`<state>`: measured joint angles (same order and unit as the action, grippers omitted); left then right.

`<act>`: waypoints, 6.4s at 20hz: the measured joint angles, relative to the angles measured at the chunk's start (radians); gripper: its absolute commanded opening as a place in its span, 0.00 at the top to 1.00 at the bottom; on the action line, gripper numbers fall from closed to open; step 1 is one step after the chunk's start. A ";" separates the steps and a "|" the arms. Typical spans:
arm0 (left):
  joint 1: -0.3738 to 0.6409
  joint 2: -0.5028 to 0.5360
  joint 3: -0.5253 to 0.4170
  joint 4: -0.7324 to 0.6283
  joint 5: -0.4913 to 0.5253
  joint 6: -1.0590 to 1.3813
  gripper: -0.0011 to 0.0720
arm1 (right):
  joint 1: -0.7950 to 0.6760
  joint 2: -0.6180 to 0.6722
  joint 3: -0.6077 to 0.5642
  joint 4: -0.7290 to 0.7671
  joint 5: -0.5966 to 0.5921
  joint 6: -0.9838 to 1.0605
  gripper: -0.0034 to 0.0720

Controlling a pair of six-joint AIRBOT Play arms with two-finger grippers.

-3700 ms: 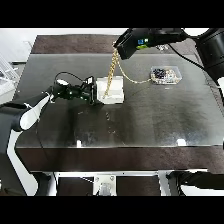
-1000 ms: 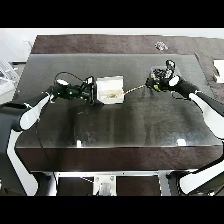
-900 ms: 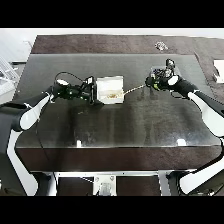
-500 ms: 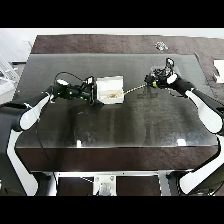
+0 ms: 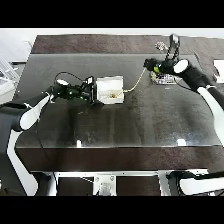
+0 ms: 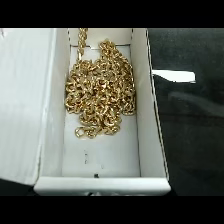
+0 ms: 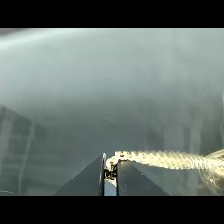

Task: Fold the box and place the chain.

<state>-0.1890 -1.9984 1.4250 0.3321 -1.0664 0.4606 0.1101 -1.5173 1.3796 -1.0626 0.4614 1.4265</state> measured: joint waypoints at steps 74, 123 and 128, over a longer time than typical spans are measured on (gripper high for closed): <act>0.000 0.000 0.000 0.000 0.000 0.000 0.25 | -0.114 -0.365 0.107 0.242 0.678 -1.489 0.36; 0.000 0.000 0.000 0.000 0.000 0.000 0.25 | -0.037 -0.145 0.225 0.249 0.778 -1.216 0.94; 0.000 0.000 0.000 0.000 0.000 0.000 0.25 | 0.047 -0.066 0.226 0.281 0.788 -1.180 0.94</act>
<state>-0.1890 -1.9987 1.4250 0.3325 -1.0664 0.4610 0.1566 -1.5833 1.6058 -0.7818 1.2491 0.2466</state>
